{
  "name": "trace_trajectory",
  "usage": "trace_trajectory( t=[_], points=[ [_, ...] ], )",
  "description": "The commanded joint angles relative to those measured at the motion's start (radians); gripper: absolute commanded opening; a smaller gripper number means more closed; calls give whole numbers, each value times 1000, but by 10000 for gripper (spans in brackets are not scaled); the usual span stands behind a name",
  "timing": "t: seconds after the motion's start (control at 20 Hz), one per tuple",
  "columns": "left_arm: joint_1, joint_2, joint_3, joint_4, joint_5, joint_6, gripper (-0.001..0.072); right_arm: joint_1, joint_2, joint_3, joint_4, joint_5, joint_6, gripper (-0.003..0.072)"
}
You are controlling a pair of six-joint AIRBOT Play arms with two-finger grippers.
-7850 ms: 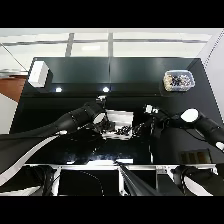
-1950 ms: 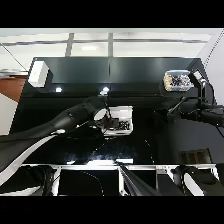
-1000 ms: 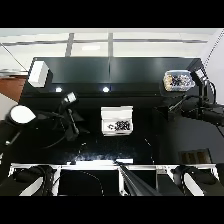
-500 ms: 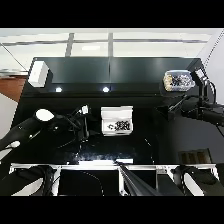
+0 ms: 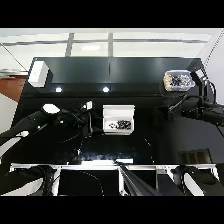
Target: Fold the box and place the chain.
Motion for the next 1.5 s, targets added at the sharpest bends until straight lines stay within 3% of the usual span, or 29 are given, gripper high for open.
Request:
trace_trajectory(
  t=[0.0, 0.6, 1.1, 1.45],
  points=[
    [-16, -10, 9, 67, -9, 5, 706, 0, 1, 1, 0, 0, 0, 640],
    [-44, -10, 10, 76, 34, 29, 707, 0, 1, 1, 0, 0, 3, 640],
    [-44, -45, 95, 72, -5, 24, 706, 0, 1, 1, 5, 0, 37, 640],
    [-45, -61, 95, 72, -47, 25, 706, 0, 1, 1, 4, -7, 38, 640]
  ],
)
